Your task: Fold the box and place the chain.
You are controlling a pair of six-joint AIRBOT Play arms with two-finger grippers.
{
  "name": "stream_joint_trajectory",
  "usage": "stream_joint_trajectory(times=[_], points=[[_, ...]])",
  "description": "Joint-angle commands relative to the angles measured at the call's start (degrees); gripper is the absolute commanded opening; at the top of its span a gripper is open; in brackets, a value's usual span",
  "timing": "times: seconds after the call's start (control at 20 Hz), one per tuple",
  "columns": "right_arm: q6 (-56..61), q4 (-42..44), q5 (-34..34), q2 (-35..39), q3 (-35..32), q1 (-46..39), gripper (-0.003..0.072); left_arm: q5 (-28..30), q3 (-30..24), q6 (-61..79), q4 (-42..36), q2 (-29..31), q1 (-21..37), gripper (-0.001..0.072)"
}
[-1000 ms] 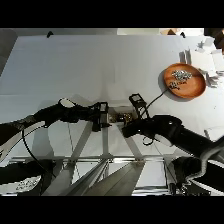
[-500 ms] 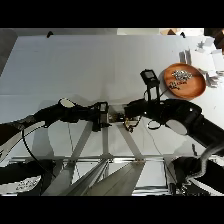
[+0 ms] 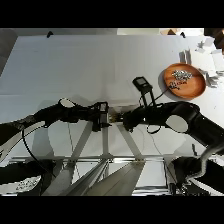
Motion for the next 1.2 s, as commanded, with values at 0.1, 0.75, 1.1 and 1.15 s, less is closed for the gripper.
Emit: stream_joint_trajectory(times=[0.1,0.75,1.1,1.15], points=[[3.5,2.5,0.0,0.1,-4.5,2.8,0.0502,0.0,0.0,0.0,0.0,0.0,0.0,0.0212],[12.2,-8.9,-18.6,-2.6,-12.2,5.2,0.0552,0.0,0.0,0.0,0.0,0.0,0.0,0.0212],[12.3,-9.4,-21.4,-9.2,-12.2,5.2,0.0586,0.0,0.0,0.0,0.0,0.0,0.0,0.0212],[12.7,-10.4,-22.1,-9.2,-12.2,5.2,0.0554,0.0,0.0,0.0,0.0,0.0,0.0,0.0212]])
